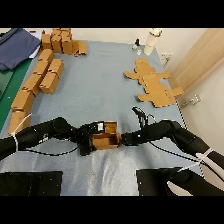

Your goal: Fold the box.

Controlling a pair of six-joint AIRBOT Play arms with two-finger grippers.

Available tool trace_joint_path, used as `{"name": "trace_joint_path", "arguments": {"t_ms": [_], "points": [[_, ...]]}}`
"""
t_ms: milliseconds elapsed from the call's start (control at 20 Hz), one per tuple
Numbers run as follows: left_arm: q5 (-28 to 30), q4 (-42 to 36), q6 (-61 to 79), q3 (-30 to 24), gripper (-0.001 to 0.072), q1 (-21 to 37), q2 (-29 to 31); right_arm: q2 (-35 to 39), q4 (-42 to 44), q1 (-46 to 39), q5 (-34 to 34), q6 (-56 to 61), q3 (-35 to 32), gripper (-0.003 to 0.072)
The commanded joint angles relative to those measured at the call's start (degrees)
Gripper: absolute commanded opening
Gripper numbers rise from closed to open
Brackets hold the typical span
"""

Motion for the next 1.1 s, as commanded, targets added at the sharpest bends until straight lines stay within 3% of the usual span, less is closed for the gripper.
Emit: {"name": "trace_joint_path", "arguments": {"t_ms": [0,450,550,650,700,1050], "points": [[-0.02,0.02,0.02,-0.02,0.0474,0.04,-0.02,0.07,1.88,0.50,0.35,-0.57,0.02,0.0171],[0.00,0.02,0.02,-0.02,0.0474,0.04,-0.02,1.25,0.55,0.48,0.20,-0.57,3.13,0.0173],[0.00,0.02,0.02,-0.02,0.0474,0.07,-0.02,1.22,0.55,0.48,0.13,-0.57,3.13,0.0320],[0.00,0.02,0.02,-0.02,0.0474,0.07,-0.02,1.25,0.81,0.48,0.07,-0.57,3.13,0.0323],[0.00,0.02,0.02,-0.02,0.0474,0.04,-0.02,1.25,0.85,0.48,0.04,-0.57,3.17,0.0400],[0.00,0.02,0.02,-0.02,0.0474,0.04,-0.02,1.22,0.72,0.48,-0.33,0.52,4.04,0.0418]]}}
